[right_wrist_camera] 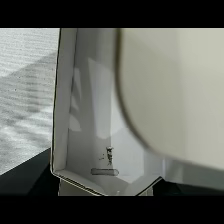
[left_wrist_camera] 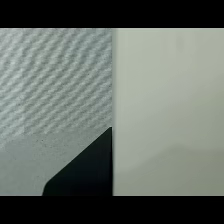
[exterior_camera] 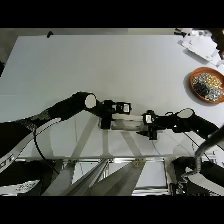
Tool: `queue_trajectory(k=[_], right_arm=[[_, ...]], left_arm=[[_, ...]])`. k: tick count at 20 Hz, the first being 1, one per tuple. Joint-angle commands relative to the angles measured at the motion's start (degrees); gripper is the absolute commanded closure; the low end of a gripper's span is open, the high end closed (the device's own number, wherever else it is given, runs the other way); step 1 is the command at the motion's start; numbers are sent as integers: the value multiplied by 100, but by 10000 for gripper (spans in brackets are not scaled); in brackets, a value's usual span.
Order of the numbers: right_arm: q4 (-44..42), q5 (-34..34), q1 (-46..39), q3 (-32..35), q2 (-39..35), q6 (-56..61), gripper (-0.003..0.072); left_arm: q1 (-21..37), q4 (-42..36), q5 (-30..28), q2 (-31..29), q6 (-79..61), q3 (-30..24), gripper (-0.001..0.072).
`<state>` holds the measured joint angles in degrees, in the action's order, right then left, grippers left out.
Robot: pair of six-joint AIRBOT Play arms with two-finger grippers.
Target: Fold the box and place the chain.
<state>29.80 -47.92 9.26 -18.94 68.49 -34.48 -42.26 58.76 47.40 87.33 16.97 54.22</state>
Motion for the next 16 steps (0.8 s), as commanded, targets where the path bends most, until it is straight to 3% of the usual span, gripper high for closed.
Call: queue_trajectory(k=[1, 16], right_arm=[[-96, 105, -42, -4, -63, -7, 249], [-157, 39, -153, -15, -63, -48, 248]], left_arm=[[4, 4, 0, -2, 0, 2, 698], [4, 2, 0, -2, -2, 2, 698]])
